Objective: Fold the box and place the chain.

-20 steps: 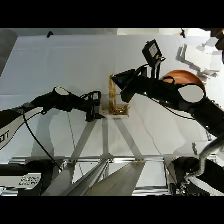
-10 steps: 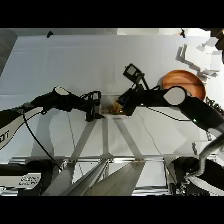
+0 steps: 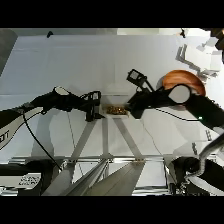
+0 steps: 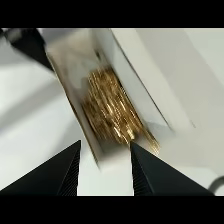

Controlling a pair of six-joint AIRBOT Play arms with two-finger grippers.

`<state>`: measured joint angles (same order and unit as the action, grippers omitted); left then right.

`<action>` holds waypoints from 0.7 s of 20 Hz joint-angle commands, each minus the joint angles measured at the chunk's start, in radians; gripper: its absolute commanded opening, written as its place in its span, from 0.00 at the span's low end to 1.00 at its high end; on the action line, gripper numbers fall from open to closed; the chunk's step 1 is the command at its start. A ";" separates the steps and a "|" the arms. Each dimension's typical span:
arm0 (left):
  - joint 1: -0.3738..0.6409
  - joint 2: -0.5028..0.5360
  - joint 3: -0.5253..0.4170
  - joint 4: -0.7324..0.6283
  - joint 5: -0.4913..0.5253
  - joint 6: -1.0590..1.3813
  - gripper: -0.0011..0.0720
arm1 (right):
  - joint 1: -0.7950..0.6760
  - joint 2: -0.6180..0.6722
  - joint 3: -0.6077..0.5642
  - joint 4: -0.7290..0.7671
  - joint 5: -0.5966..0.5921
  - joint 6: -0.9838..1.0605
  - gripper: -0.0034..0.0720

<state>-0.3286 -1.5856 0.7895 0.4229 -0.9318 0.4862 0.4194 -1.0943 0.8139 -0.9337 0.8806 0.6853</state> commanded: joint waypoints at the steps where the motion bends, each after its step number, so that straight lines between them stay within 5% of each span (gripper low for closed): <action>1: 0.001 0.000 0.000 0.000 0.000 0.000 0.48 | -0.118 0.038 -0.001 -0.129 0.160 -0.124 0.49; 4: 0.001 0.000 0.000 0.000 0.000 0.000 0.48 | -0.208 0.009 -0.003 -0.127 0.119 -0.362 0.49; 14: 0.001 0.000 0.000 0.000 0.000 0.000 0.48 | -0.270 -0.321 -0.003 0.307 0.138 -1.048 0.53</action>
<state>-0.3286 -1.5856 0.7895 0.4229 -0.9318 0.4862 0.1562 -1.3327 0.8116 -0.7826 0.9863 -0.1352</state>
